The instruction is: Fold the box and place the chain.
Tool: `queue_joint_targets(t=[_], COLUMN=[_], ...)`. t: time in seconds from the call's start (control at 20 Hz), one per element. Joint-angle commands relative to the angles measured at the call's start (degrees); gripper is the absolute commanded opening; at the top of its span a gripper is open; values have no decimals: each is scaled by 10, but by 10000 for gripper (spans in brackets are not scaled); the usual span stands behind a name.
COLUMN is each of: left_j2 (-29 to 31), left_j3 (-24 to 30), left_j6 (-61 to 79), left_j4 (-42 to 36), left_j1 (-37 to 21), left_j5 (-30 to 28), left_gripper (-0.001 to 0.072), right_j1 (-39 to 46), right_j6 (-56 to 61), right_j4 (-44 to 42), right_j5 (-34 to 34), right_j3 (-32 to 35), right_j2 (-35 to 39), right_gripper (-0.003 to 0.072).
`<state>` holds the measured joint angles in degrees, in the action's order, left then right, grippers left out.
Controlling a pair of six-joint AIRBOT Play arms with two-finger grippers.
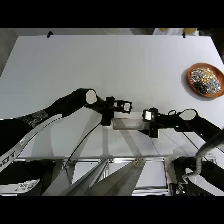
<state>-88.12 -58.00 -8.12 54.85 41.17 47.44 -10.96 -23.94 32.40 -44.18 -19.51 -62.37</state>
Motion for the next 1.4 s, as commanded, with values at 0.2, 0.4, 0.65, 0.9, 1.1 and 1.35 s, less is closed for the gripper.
queue_joint_targets(t=[0.2, 0.4, 0.65, 0.9, 1.1, 1.35], left_j2=[0, 0, 0, 0, 0, 0], left_j3=[-1, -1, -1, -1, -1, -1], left_j6=[0, 0, 0, 0, 0, 0], left_j4=[0, 0, 0, 0, 0, 0], left_j1=[0, 0, 0, 0, 0, 0], left_j5=[0, 0, 0, 0, 0, 0], left_gripper=[12, 12, 12, 12, 12, 12], right_j1=[0, 0, 0, 0, 0, 0], right_j6=[-21, -20, -20, -20, -20, -20], right_j4=[-14, -13, -12, -8, -8, -8], right_j5=[2, 2, 2, 2, 2, 2], right_j3=[0, 0, 0, 0, 0, 0], right_j2=[-6, -6, -6, -6, -6, -6], right_gripper=[431, 294, 296, 296, 296, 296])
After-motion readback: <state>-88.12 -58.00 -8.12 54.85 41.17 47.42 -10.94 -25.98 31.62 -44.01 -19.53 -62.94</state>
